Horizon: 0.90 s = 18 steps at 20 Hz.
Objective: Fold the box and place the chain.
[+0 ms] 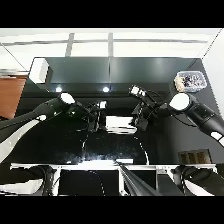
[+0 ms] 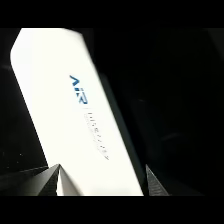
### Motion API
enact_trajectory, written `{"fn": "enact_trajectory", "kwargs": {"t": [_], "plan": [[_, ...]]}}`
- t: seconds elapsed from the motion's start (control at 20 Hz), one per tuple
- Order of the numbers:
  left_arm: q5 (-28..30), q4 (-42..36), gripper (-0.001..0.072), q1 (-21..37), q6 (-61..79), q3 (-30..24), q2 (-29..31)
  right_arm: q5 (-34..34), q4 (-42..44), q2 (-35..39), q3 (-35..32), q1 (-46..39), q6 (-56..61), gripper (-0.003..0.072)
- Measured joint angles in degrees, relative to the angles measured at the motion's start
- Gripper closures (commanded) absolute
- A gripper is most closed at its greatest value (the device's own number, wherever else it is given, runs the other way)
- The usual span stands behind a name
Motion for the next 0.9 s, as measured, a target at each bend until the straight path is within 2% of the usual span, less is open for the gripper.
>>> {"fn": "enact_trajectory", "kwargs": {"t": [0.05,0.25,0.3,0.35,0.9], "plan": [[0.0,0.0,0.0328,0.0,0.0,0.0,0.0,0.3,0.1,-0.2,-0.1,0.2,-0.6,0.0239],[0.0,0.0,0.0328,0.0,0.0,0.0,0.0,1.1,0.6,-0.5,-0.3,0.6,-1.6,0.0272],[0.0,0.0,0.0328,0.0,0.0,0.0,0.0,1.2,0.8,-0.5,-0.3,0.6,-1.8,0.034],[0.0,0.0,0.0328,0.0,0.0,0.0,0.0,1.5,1.0,-0.6,-0.3,0.6,-1.9,0.0477],[-0.2,0.1,0.0328,0.0,0.1,0.0,0.0,3.2,1.5,-0.6,-0.5,0.7,-2.2,0.0483]]}}
